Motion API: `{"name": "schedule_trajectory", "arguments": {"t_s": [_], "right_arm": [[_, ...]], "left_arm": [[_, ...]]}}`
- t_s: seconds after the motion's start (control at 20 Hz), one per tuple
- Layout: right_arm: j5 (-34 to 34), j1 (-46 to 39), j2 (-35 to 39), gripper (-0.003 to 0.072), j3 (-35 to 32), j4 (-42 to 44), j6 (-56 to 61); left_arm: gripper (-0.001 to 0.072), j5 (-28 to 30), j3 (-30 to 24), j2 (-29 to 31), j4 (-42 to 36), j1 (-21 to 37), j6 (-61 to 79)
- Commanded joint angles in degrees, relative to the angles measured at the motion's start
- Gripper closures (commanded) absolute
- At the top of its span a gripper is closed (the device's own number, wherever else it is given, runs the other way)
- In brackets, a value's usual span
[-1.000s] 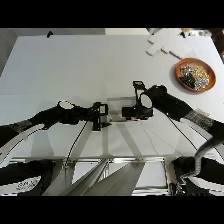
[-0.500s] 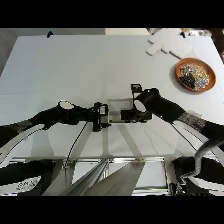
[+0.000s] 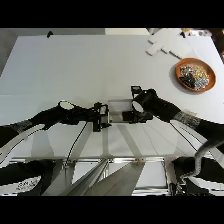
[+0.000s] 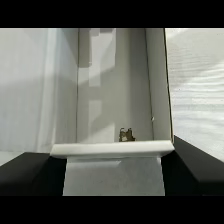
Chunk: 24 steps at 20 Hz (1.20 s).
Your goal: Fold the box and place the chain.
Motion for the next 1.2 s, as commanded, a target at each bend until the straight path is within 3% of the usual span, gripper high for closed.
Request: {"name": "schedule_trajectory", "arguments": {"t_s": [0.0, 0.1, 0.25, 0.3, 0.35, 0.4, 0.5, 0.6, 0.65, 0.75, 1.0, 1.05, 1.1, 1.15], "right_arm": [[-0.8, 0.1, -0.2, 0.0571, 0.0, -0.1, -0.1], [-0.7, 0.1, -0.2, 0.0679, 0.0, -0.1, -0.1], [-0.7, 0.1, -0.2, 0.0678, 0.0, -0.1, -0.1], [-0.9, 0.1, -0.3, 0.0653, 0.0, -0.1, -0.1], [-1.3, 0.1, -0.3, 0.0519, 0.0, -0.2, -0.1], [-1.7, 0.1, -0.3, 0.044, 0.0, -0.2, -0.1], [-2.0, 0.0, -0.3, 0.0442, 0.0, -1.1, 0.1], [-1.9, 0.0, -0.3, 0.0485, 0.0, -2.5, 0.1], [-1.7, 0.0, -0.3, 0.0583, 0.0, -2.8, 0.1], [-1.7, 0.0, -0.3, 0.0678, 0.0, -2.8, 0.0], [-0.8, 0.0, -0.3, 0.0675, 0.0, -2.7, -2.8], [-0.3, 0.0, -0.2, 0.0562, 0.0, -2.7, -3.5], [0.2, 0.0, -0.2, 0.0368, 0.0, -2.8, -3.6], [0.7, 0.0, 0.0, 0.0282, 0.0, -3.3, -3.6]], "left_arm": [[0.0647, 0.1, 0.0, 0.0, 0.0, 0.0, 0.0], [0.0647, 0.1, 0.0, 0.0, 0.0, 0.0, 0.0], [0.0647, 0.1, 0.0, 0.0, 0.0, 0.0, 0.0], [0.0647, 0.1, 0.0, 0.0, 0.0, 0.0, 0.0], [0.0647, 0.1, 0.0, 0.0, 0.0, 0.0, 0.0], [0.0647, 0.1, 0.0, 0.0, 0.0, 0.0, 0.0], [0.0647, 0.1, 0.0, 0.0, 0.0, 0.0, 0.0], [0.0647, 0.1, 0.0, 0.0, 0.0, 0.0, 0.0], [0.0647, 0.1, 0.0, 0.0, 0.0, 0.0, 0.0], [0.0647, 0.1, 0.0, 0.0, 0.0, 0.0, 0.0], [0.0647, 0.1, 0.0, 0.0, 0.0, 0.0, 0.0], [0.0647, 0.1, 0.0, 0.0, 0.0, 0.0, 0.0], [0.0647, 0.1, 0.0, 0.0, 0.0, 0.0, 0.0], [0.0647, 0.1, 0.0, 0.0, 0.0, 0.0, 0.0]]}}
